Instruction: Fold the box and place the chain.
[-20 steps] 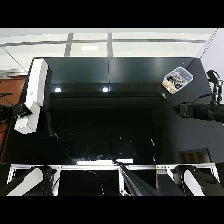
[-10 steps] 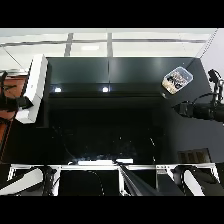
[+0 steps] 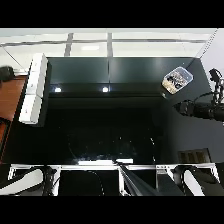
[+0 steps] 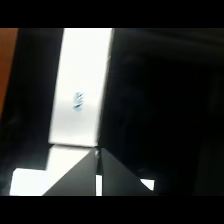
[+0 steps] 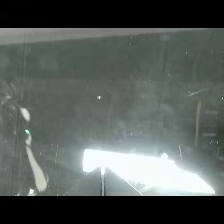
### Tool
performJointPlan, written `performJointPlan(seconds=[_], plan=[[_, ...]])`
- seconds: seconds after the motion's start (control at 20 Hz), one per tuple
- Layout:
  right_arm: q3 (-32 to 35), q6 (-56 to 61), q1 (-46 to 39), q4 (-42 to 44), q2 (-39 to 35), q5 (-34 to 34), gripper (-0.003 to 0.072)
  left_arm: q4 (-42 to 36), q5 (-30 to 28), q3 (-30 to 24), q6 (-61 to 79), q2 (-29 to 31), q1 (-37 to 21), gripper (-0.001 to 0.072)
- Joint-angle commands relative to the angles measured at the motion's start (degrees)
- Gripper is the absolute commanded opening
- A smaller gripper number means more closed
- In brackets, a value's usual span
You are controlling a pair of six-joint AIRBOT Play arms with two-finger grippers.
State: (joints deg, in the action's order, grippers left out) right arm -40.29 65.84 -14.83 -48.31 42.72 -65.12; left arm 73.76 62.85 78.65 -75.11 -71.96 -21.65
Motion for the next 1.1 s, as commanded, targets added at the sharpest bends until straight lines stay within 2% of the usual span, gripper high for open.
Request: performJointPlan(seconds=[0.0,0.1,0.2,0.35,0.45,0.55,1.05], plan=[[0.0,-0.1,0.0,0.3,0.0,5.6,0.0015,-12.1,3.3,4.5,-3.9,3.4,3.3,0.0023],[0.0,-0.1,0.0,0.3,0.0,8.4,0.0016,-16.8,0.3,-0.4,-2.4,8.4,8.8,0.0022],[0.0,-0.3,0.7,0.1,0.0,9.0,0.0016,-16.0,-7.4,-8.7,0.0,14.9,16.6,0.0022],[0.0,-1.6,4.7,0.0,0.2,11.0,0.0015,-9.7,-17.2,-21.6,-0.3,22.4,26.8,0.0022],[0.0,-2.4,7.6,-0.9,0.9,15.0,0.0016,-5.8,-20.4,-26.8,-0.3,23.7,30.0,0.0023],[0.0,-2.7,9.2,-2.9,1.6,17.9,0.0015,-5.4,-20.2,-28.6,-0.3,23.5,30.3,0.0024],[0.0,-2.6,9.4,-3.0,1.6,17.3,0.0016,-5.4,-20.4,-28.8,-0.3,23.5,30.3,0.0024]])
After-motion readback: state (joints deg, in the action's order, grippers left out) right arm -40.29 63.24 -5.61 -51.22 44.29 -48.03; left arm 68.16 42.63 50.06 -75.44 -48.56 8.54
